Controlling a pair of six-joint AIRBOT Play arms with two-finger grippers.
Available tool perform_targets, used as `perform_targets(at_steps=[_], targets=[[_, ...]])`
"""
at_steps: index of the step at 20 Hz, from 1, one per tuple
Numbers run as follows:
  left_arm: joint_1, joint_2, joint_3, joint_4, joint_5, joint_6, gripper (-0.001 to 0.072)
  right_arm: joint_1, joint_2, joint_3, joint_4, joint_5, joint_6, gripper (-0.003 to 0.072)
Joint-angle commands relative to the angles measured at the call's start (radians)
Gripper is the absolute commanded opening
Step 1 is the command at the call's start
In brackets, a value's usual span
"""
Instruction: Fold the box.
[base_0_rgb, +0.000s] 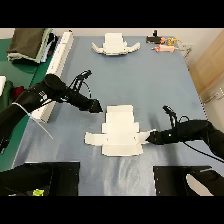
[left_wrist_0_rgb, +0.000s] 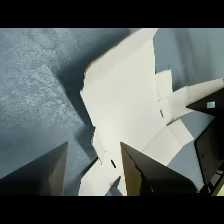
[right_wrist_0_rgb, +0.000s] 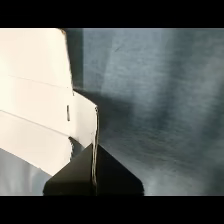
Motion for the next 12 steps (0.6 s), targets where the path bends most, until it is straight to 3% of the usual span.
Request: perform_targets(at_steps=[1,6,12], targets=[[0.003,-0.001,0.001,-0.003,0.021,0.002,0.0522,0.098,0.069,-0.056,-0.008,0.124,-0.004,0.0002],[0.066,-0.045,-0.001,-0.031,-0.038,0.046,0.0522,0.132,0.085,-0.056,-0.01,0.159,-0.003,0.0002],[0.085,-0.189,-0.001,-0.276,-0.154,0.301,0.0522,0.132,0.085,-0.056,-0.01,0.154,-0.003,0.0002]])
